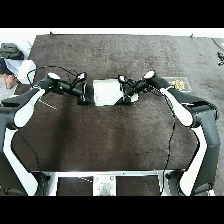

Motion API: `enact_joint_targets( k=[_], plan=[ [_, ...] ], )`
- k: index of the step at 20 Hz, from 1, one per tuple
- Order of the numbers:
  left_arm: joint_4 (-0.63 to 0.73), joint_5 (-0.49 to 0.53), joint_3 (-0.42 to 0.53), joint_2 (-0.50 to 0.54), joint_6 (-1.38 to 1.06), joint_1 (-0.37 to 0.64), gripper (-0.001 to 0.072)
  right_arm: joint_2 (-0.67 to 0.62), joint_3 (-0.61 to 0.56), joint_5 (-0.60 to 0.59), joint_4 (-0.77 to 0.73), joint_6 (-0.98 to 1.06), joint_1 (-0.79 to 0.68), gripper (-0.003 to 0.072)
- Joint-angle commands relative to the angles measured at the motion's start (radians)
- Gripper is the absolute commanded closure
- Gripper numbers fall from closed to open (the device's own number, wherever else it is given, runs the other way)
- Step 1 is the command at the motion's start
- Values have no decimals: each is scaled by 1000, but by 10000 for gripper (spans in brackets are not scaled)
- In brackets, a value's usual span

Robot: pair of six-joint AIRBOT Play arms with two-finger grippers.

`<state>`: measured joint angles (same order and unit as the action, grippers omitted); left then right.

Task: Fold the box and place the chain.

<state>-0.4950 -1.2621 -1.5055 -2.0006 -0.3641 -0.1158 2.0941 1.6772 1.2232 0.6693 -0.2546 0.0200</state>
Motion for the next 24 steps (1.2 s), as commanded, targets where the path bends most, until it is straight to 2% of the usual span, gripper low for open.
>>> enact_joint_targets(
  k=[1, 2, 7, 11, 16, 22, 24],
  plan=[
    [48, 10, 11, 0, 0, 0, 6, 0, 0, 0, 0, 0, 0, 264],
    [35, 2, 11, 0, -1, 0, -11, 0, 0, 0, 0, 0, 0, 264],
    [-1, -31, 11, 0, -3, 0, -11, 0, 0, 0, 0, 0, 0, 264],
    [-80, -52, 11, 0, 0, 0, -11, 0, 0, 0, 0, 0, 0, 264],
    [25, -17, 11, 0, -3, 0, -11, 0, 0, 0, 0, 0, 0, 265],
    [22, -8, 11, 0, -3, -19, -11, 0, 0, 0, 0, 0, 0, 265],
    [2, 32, 11, 0, -1, -43, -11, 0, 0, 0, 0, 0, 0, 264]
  ],
)
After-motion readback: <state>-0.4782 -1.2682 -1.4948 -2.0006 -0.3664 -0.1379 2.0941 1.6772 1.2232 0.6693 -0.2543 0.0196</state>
